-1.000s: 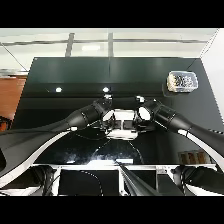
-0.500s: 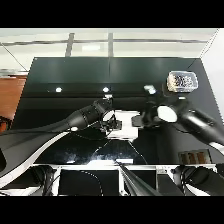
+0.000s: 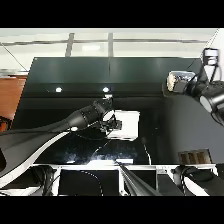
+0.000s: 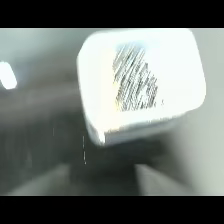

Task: Fold the box and place the chain.

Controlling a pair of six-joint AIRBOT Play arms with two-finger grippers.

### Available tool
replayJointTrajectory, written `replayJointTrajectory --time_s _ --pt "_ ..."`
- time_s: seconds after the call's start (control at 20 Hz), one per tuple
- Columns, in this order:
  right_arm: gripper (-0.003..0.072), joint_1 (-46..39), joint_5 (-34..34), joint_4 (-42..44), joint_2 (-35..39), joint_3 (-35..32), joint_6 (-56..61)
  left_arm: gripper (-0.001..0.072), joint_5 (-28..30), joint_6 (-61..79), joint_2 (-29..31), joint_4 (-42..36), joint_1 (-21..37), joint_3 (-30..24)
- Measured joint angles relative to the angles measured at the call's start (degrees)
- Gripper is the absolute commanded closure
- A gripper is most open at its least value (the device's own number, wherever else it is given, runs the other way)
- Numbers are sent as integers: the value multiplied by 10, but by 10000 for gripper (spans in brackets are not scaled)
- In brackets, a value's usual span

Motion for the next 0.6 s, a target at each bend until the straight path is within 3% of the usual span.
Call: replayJointTrajectory --time_s 0.15,0.25,0.4,0.45,0.6 --pt "-34 -74 -63 118 -83 47 1 683 0 1 0 0 0 0" --pt "-34 -107 -47 215 -154 116 -37 684 0 1 0 0 0 0" --pt "-34 -144 68 312 -274 259 -63 684 0 1 0 0 0 0" --pt "18 -153 112 329 -308 302 -62 683 -1 1 0 0 0 0" --pt "25 -174 203 364 -389 397 -45 684 -1 1 0 0 0 0"
